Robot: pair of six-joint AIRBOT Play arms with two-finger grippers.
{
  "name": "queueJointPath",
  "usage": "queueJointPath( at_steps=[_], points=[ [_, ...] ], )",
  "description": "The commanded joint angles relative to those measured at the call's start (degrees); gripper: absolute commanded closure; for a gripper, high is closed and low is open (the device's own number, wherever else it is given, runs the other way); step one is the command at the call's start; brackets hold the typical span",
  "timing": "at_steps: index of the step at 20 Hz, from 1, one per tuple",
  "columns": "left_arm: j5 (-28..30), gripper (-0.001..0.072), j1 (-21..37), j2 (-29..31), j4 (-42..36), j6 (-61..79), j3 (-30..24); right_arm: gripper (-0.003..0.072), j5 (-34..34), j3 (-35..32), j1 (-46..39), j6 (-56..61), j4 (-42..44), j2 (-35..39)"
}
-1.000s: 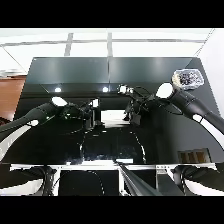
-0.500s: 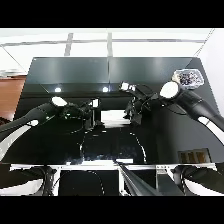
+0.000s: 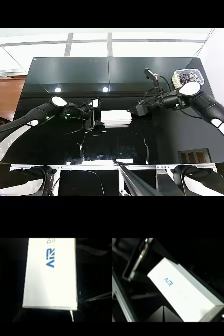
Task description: Fold the box and place the chain.
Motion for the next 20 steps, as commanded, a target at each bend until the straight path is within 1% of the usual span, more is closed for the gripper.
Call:
queueJointPath(
  at_steps=[1,4,6,8,12,16,17,18,20],
  points=[
    [0.04,0.0293,0.00,-0.04,0.02,0.00,0.04,0.0678,-4.52,-2.51,2.05,7.67,8.59,-4.17],
    [0.04,0.0293,0.00,-0.04,0.02,0.00,0.04,0.0678,-5.88,-2.49,4.24,8.31,8.74,-9.07],
    [0.04,0.0293,0.00,-0.04,0.02,0.00,0.04,0.0678,-6.97,-2.49,4.44,8.26,8.44,-10.58],
    [0.04,0.0293,0.00,-0.04,0.02,0.00,0.04,0.0678,-7.76,-2.49,4.50,8.52,6.27,-10.69],
    [0.04,0.0293,0.00,-0.04,0.02,0.00,0.04,0.0678,-8.79,-2.49,5.11,12.74,-2.29,-10.69],
    [0.04,0.0292,0.00,-0.04,0.02,0.00,0.04,0.0678,-10.78,-2.45,5.75,12.20,-3.15,-10.67],
    [0.07,0.0293,0.00,-0.04,-0.02,0.00,0.04,0.0678,-10.14,-2.23,5.73,11.96,-3.15,-10.64],
    [0.07,0.0293,0.02,-0.04,-0.17,0.00,0.04,0.0678,-8.13,-1.46,5.68,10.58,-3.13,-10.56],
    [0.09,0.0293,0.02,-0.04,-0.22,0.00,0.04,0.0673,-2.01,1.77,5.20,9.46,-3.34,-9.29]
  ],
)
